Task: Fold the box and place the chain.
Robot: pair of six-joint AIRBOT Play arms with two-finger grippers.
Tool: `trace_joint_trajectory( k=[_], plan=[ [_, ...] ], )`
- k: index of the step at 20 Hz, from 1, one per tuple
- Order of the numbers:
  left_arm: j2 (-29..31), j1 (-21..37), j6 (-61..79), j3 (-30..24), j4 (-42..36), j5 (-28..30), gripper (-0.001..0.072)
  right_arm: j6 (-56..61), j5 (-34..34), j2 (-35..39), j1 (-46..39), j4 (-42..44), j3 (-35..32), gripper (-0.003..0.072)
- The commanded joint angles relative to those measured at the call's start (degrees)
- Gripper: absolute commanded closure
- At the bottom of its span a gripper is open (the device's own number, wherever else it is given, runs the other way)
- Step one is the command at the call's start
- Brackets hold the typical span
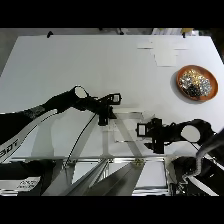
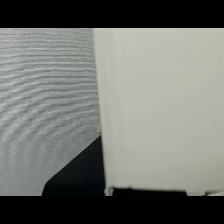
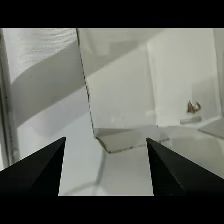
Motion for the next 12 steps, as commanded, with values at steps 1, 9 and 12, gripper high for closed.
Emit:
trace_joint_trajectory(
  k=[1,9,12],
  plan=[
    [0.02,-0.02,0.00,0.00,0.00,-0.26,0.0700,-5.22,-10.14,0.15,4.22,-0.79,-4.02,0.0126],
    [0.02,-0.04,-0.02,0.00,0.00,-0.28,0.0700,-5.20,-16.57,0.15,4.52,-4.81,-7.08,0.0082],
    [0.02,-0.02,0.00,0.00,0.00,-0.28,0.0700,-5.18,-21.22,0.15,4.52,-5.33,-7.30,0.0082]
  ],
)
